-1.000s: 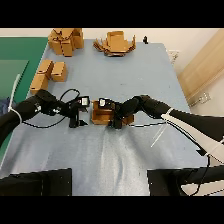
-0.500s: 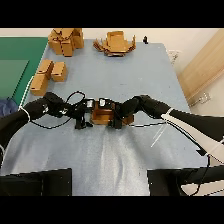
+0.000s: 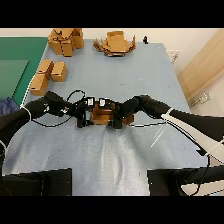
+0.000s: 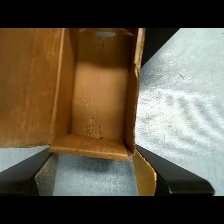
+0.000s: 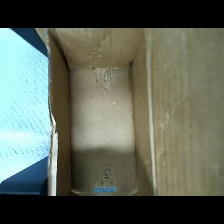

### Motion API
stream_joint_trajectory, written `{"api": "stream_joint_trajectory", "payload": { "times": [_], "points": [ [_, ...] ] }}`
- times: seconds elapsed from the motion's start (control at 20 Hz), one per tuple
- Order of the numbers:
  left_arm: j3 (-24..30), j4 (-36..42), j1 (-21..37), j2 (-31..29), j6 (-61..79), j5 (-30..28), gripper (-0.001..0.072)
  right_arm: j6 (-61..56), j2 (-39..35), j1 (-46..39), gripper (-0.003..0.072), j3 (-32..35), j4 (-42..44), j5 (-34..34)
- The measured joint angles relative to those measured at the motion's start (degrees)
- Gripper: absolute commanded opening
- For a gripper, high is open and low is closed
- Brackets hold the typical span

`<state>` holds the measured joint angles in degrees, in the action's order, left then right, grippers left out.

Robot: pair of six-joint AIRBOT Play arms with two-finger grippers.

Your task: Fold the box.

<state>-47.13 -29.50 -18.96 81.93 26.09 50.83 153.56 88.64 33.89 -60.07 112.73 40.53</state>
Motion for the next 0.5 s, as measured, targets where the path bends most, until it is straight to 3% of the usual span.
{"api": "stream_joint_trajectory", "payload": {
  "times": [0.45,0.5],
  "points": [
    [-0.6,-0.1,-0.7,0.3,1.0,1.0,0.0698,0.3,0.0,0.0,0.0602,0.0,0.0,0.0],
    [-0.6,0.0,-0.8,0.5,1.1,1.1,0.0641,0.3,0.0,0.0,0.0602,0.0,0.0,0.0]
  ]
}}
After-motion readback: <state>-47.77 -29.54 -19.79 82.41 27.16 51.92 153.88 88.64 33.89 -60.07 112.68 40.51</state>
